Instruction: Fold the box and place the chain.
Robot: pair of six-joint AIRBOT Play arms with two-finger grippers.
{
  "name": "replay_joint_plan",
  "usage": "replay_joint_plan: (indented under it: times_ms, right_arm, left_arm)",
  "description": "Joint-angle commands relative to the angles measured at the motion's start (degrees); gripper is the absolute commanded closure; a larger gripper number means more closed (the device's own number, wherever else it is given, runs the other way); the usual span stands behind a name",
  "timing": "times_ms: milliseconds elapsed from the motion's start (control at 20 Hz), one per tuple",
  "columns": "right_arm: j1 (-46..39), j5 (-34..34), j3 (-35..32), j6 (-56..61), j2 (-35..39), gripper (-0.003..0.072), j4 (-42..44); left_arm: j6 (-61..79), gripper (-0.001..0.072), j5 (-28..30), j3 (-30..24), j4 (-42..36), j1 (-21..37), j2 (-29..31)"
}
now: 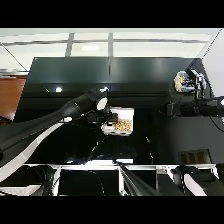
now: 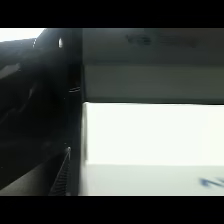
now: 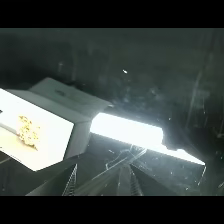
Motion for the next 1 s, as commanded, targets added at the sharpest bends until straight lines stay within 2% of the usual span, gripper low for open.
replay_joint_plan:
  times_ms: [0,150,250,350,450,500,600,650,700,750,850,900,950]
  right_arm:
    - [-0.13,0.20,-1.51,0.02,0.04,0.0304,0.00]
    - [-0.13,1.40,-1.51,0.17,0.04,0.0304,0.07]
    - [-0.13,1.99,-1.51,0.52,0.04,0.0304,0.22]
    - [-0.13,2.12,-1.51,2.27,0.04,0.0304,0.24]
    - [-0.13,2.21,-1.51,4.39,0.04,0.0304,0.24]
    - [-0.13,2.43,-1.51,5.77,0.04,0.0304,0.37]
    - [-0.13,2.56,-1.51,7.56,0.04,0.0304,0.55]
    - [-0.13,2.54,-1.51,7.82,0.04,0.0304,0.63]
    - [-0.13,2.56,-1.51,8.00,0.04,0.0304,0.66]
    - [-0.13,2.51,-1.51,8.46,0.04,0.0304,0.66]
    - [-0.13,2.29,-1.51,9.25,0.04,0.0304,0.66]
    - [-0.13,2.16,-1.51,9.25,0.04,0.0304,0.63]
    - [-0.13,1.84,-1.51,9.25,0.04,0.0304,0.63]
  left_arm:
    - [4.28,0.0288,-0.94,1.40,0.59,-0.09,2.78]
    - [14.64,0.0288,-5.97,1.22,7.30,-0.26,8.96]
    - [21.40,0.0289,-9.14,-0.44,15.54,0.00,14.21]
    - [25.51,0.0289,-9.31,-4.42,20.15,3.17,19.50]
    - [27.23,0.0289,-4.72,-11.41,17.35,10.27,24.41]
    - [29.88,0.0288,-0.26,-15.93,11.96,15.54,26.40]
    - [44.02,0.0286,7.74,-23.23,-7.69,27.02,27.23]
    - [53.79,0.0209,10.47,-26.38,-20.13,32.59,26.69]
    - [61.86,0.0074,11.93,-28.96,-30.38,36.85,26.01]
    - [68.65,0.0062,12.17,-30.95,-38.95,40.54,24.92]
    - [85.77,0.0063,9.81,-32.48,-47.60,43.82,22.47]
    - [95.49,0.0053,8.07,-32.48,-48.11,43.76,21.49]
    - [105.55,0.0005,6.64,-32.46,-47.95,43.10,20.55]
